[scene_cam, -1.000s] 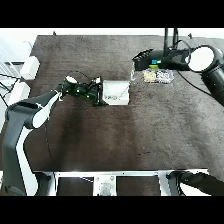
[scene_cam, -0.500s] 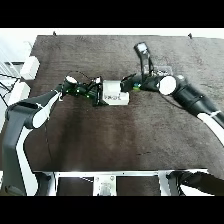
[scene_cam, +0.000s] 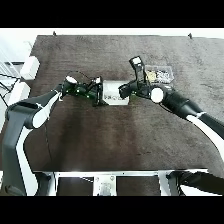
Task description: Fold the box and place the chain.
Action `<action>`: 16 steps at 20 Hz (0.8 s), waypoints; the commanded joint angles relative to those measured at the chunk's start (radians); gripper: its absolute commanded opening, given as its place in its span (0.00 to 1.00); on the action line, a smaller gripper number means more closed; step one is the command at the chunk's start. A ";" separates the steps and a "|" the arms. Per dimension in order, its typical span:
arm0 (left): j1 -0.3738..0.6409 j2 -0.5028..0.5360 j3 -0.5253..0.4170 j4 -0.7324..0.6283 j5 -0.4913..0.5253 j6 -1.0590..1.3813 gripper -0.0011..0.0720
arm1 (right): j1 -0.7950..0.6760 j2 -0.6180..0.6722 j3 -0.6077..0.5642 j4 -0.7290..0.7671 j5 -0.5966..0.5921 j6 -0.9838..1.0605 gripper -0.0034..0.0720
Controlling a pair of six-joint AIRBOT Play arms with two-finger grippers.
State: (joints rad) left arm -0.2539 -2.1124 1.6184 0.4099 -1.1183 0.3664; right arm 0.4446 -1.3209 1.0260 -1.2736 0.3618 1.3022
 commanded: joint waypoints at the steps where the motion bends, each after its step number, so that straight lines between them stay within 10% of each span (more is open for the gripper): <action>1: 0.001 0.000 0.000 0.000 0.000 0.000 0.64 | -0.008 0.124 0.005 -0.154 -0.027 -0.057 0.59; 5: 0.001 0.000 0.000 0.000 0.000 0.000 0.64 | -0.156 0.154 0.057 -0.139 -0.060 -0.147 0.41; 12: 0.001 0.000 0.000 0.000 0.000 0.000 0.64 | -0.377 -0.156 0.318 0.647 0.373 -0.892 0.40; 16: 0.001 0.000 0.000 0.000 0.000 0.000 0.63 | -0.404 -0.332 0.453 0.705 0.596 -0.944 0.40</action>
State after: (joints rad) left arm -0.2539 -2.1124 1.6184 0.4099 -1.1179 0.3668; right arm 0.0723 -1.5368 1.3869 -0.7101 0.7628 0.4870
